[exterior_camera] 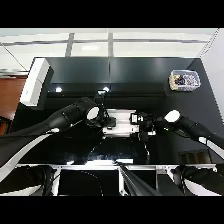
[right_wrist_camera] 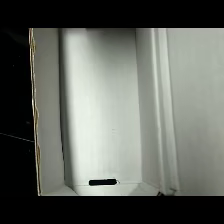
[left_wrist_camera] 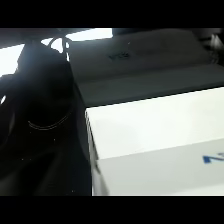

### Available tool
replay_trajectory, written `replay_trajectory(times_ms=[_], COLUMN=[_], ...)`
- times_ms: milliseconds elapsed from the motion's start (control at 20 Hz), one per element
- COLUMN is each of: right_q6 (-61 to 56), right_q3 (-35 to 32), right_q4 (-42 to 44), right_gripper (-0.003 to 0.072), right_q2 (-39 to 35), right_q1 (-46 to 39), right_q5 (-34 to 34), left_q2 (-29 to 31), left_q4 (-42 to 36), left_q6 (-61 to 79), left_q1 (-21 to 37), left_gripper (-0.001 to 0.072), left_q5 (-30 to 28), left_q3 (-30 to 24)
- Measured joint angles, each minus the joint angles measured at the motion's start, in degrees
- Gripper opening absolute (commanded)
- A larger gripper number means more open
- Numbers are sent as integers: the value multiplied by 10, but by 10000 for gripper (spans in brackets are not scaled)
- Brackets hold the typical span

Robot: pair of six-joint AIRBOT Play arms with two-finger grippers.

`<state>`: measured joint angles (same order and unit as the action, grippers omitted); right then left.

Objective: Fold the box and place the chain.

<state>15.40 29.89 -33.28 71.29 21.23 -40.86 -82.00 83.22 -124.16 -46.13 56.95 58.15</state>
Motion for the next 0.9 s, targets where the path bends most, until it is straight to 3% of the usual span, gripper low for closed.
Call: replay_trajectory(times_ms=[900], right_q6=[-2], right_q3=[0], right_q4=[0], right_gripper=[441], right_q2=[0], right_q1=[0], right_q5=[0], left_q2=[-3], left_q4=[-19], left_q6=[-21], left_q1=[-9], left_gripper=[398], left_q5=[45], left_q3=[38])
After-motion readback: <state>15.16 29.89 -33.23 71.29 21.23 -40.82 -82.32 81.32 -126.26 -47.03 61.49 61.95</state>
